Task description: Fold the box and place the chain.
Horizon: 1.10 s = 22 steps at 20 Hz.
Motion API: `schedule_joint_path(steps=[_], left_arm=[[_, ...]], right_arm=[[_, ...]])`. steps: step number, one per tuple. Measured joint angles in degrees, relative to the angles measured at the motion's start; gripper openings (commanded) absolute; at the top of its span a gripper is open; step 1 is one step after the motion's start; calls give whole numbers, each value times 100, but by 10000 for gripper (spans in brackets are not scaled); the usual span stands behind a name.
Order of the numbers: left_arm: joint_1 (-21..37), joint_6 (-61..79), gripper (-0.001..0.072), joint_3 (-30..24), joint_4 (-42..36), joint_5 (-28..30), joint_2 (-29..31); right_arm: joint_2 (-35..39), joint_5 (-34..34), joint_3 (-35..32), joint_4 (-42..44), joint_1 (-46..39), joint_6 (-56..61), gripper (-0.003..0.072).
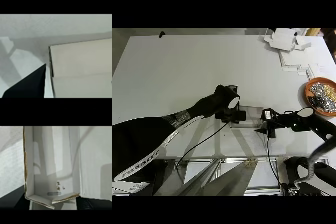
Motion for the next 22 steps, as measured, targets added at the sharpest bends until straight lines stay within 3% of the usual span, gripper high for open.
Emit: schedule_joint_path(steps=[5, 7, 8, 10, 14, 17, 20, 21, 22], left_arm=[[-28, -44, 262, 37, 39, -122, -138], [-35, -50, 142, 42, 35, -133, -164], [-37, -52, 127, 44, 24, -131, -173], [-37, -57, -1, 46, 39, -153, -184], [-37, -83, 3, 46, 68, -184, -190], [-39, -46, 150, 46, 94, -227, -192], [-37, -48, 147, 46, 105, -254, -166], [-37, -50, 108, 46, 103, -258, -157], [-37, -55, 1, 46, 94, -254, -153]], right_arm=[[0, 0, 0, 0, 0, 0, 397], [0, 0, 0, 2, 0, 0, 397], [0, -2, 0, 2, 0, 0, 397], [0, -2, 0, 2, 0, 0, 397], [0, 7, -2, 4, 0, 4, 397], [-2, -2, -2, -9, 0, -15, 397], [0, 0, -2, -7, 0, -11, 397], [0, 0, -2, -7, 0, -11, 397], [0, 0, -2, -2, 0, -7, 397]])
